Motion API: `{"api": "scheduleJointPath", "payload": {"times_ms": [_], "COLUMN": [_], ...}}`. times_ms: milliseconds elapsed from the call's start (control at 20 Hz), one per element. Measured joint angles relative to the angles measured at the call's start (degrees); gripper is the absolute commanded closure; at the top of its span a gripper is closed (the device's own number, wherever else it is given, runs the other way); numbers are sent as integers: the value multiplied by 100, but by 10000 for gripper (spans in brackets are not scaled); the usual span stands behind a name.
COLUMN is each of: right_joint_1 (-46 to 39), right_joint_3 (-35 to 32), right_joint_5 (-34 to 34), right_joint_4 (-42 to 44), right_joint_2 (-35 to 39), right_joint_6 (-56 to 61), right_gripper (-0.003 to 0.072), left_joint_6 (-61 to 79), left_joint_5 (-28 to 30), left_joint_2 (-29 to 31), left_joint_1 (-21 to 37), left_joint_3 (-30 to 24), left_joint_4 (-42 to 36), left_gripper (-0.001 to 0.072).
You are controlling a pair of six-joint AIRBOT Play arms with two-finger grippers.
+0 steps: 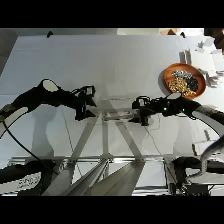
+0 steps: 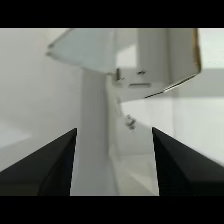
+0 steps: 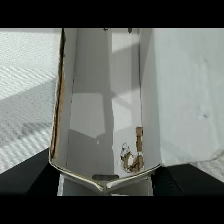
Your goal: Fold the box and place the chain.
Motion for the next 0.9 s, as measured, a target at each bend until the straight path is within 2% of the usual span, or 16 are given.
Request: {"api": "scheduleJointPath", "payload": {"times_ms": [300,450,600,650,700,750,900], "right_joint_1": [0,0,0,0,0,0,0], "right_joint_3": [0,0,0,0,0,0,0], "right_joint_5": [-2,0,0,-2,0,0,-7], "right_joint_4": [0,0,-2,-2,-2,-2,0], "right_joint_2": [0,0,0,0,0,0,0], "right_joint_6": [0,0,0,0,0,0,2], "right_gripper": [144,144,144,144,144,144,144], "left_joint_6": [236,278,310,341,398,505,787], "left_joint_5": [-219,-291,-387,-407,-413,-411,-289], "left_joint_2": [-155,-170,-177,-177,-179,-179,-179], "left_joint_1": [-177,-284,-337,-345,-352,-354,-374], "left_joint_3": [0,0,0,0,0,0,0], "left_joint_4": [-133,-146,-170,-173,-179,-184,-240], "left_gripper": [229,342,381,422,518,565,578]}}
